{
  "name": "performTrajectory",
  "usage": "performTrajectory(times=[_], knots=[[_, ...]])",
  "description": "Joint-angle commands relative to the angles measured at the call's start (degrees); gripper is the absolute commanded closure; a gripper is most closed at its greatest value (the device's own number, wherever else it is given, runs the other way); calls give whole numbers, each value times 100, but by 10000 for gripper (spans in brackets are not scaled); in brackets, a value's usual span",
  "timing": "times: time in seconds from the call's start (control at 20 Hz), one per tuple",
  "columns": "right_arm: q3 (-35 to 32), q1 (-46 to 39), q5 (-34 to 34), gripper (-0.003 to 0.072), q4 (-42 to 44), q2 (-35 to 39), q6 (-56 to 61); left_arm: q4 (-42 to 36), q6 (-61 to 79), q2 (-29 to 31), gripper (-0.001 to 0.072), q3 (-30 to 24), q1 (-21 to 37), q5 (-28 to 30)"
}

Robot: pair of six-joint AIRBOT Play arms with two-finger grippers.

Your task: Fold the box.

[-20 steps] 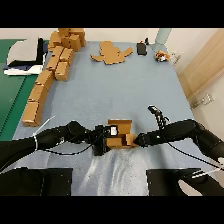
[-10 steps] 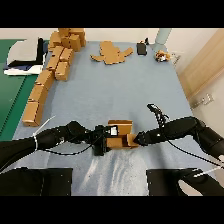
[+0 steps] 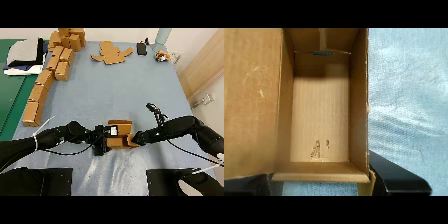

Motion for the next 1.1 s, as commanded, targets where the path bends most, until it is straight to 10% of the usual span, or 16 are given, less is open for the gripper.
performTrajectory(times=[0.0,1.05], knots=[[9,7,149,201,227,-160,-114,0,-2,4,194,7,2,-4],[1189,2232,400,245,-2358,-1016,3458,0,-2,4,194,7,4,-4]])
